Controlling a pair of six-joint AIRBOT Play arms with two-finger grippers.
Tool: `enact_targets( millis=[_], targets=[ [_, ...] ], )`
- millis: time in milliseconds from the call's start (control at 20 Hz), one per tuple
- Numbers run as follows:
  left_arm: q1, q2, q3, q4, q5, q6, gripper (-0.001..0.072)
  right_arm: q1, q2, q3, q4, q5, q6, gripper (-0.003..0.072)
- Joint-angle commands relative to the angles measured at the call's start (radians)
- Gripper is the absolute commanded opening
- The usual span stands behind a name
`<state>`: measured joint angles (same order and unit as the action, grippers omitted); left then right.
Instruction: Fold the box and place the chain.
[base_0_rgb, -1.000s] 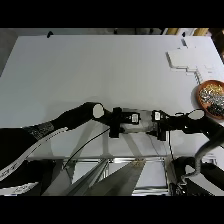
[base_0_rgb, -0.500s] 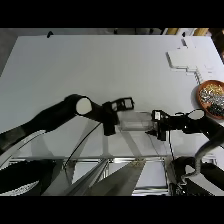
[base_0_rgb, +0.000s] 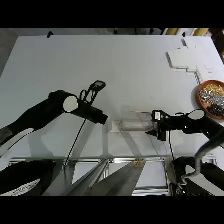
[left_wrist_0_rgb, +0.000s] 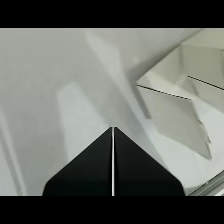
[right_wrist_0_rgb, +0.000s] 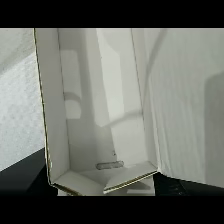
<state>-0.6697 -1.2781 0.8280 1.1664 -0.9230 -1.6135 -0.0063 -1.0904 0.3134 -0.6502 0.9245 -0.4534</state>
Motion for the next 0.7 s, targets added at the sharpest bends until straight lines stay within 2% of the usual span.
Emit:
enact_targets(
  millis=[0, 300, 650],
  targets=[
    [0.0, -0.081, -0.024, -0.097, 0.021, -0.114, 0.0009, 0.0, 0.0, 0.0, 0.0, 0.0, -0.001, 0.0318],
    [-0.046, -0.158, -0.024, -0.29, 0.082, -0.049, 0.0009, 0.0, 0.001, 0.0, 0.0, 0.0, -0.001, 0.0318],
    [-0.082, -0.118, -0.02, -0.351, 0.099, -0.006, 0.0009, 0.0, 0.0, 0.0, 0.0, 0.0, -0.001, 0.0318]
  ],
)
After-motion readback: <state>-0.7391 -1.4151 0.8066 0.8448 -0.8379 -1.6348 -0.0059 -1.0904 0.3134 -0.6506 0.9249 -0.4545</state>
